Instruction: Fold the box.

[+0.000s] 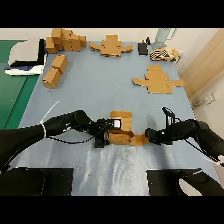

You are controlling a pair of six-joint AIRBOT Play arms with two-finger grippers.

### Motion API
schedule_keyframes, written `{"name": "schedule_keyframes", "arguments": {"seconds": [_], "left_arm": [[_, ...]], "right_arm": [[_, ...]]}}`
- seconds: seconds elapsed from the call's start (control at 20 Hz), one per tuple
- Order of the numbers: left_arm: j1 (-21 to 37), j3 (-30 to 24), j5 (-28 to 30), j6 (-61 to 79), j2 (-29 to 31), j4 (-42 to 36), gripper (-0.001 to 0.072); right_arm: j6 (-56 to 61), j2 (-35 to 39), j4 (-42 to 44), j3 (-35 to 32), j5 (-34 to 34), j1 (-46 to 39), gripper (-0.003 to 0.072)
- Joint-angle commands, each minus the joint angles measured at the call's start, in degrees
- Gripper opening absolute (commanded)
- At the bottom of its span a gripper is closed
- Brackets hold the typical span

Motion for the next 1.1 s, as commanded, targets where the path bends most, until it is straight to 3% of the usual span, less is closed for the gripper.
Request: {"name": "schedule_keyframes", "arguments": {"seconds": [0.0,1.05], "left_arm": [[-1.68,0.83,0.55,-1.81,-0.09,2.51,0.0523],[-1.64,0.85,0.72,-3.08,-0.09,2.47,0.0524]], "right_arm": [[-2.12,-0.28,2.03,0.04,0.33,0.02,0.0004],[-9.07,-1.18,6.49,-1.79,1.33,0.04,0.0004]]}}
